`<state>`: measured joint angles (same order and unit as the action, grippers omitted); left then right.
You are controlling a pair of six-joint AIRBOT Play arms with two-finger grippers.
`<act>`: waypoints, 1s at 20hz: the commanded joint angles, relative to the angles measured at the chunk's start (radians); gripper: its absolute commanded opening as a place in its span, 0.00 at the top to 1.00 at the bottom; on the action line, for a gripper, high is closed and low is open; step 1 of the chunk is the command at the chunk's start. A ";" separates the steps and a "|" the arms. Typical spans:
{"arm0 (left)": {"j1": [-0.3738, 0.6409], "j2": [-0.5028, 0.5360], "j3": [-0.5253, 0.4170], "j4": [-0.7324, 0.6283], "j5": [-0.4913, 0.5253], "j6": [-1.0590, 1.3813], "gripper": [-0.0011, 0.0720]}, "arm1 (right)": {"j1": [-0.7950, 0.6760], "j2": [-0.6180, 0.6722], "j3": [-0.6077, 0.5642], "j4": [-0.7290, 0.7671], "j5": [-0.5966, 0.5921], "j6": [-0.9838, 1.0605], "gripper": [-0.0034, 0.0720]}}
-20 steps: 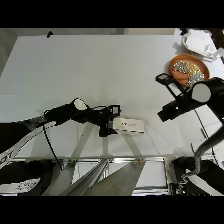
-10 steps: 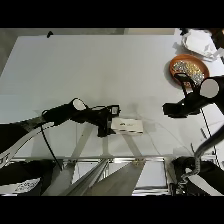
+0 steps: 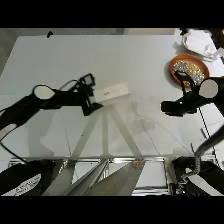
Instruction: Fold the box and place the chain.
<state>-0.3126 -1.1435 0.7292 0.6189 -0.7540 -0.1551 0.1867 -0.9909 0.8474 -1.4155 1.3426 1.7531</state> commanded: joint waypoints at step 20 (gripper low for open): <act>0.621 0.117 -0.239 0.800 0.122 -0.908 0.80 | -0.001 0.000 0.000 0.006 -0.100 -0.007 0.92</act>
